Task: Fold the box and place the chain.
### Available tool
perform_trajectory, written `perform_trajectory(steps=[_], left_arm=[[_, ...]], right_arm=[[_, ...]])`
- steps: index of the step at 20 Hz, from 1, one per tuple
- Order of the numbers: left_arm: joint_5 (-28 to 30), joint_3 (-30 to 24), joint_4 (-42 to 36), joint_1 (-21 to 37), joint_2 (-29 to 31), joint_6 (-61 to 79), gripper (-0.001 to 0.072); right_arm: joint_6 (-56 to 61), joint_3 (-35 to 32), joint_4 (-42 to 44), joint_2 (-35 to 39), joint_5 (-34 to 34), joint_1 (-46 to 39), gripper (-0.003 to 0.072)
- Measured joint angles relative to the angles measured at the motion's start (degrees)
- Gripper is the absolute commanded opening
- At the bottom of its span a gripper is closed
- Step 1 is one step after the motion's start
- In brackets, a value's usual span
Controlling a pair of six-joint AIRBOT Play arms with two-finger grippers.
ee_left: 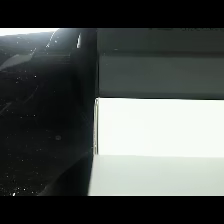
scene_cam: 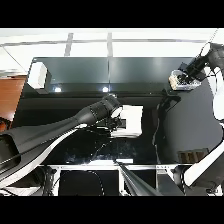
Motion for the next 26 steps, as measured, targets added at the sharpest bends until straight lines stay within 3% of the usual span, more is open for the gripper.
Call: perform_trajectory(steps=[11, 26], left_arm=[[0.0, 0.0, -0.1, 0.0, 0.0, 0.0, 0.0029], [0.0, 0.0, -0.1, 0.0, 0.0, 0.0, 0.0029]], right_arm=[[-15.2, 0.0, 0.9, 20.6, -1.9, 0.0, 0.0017], [-25.8, -0.9, 18.2, 43.6, -3.5, 0.0, 0.0016]])
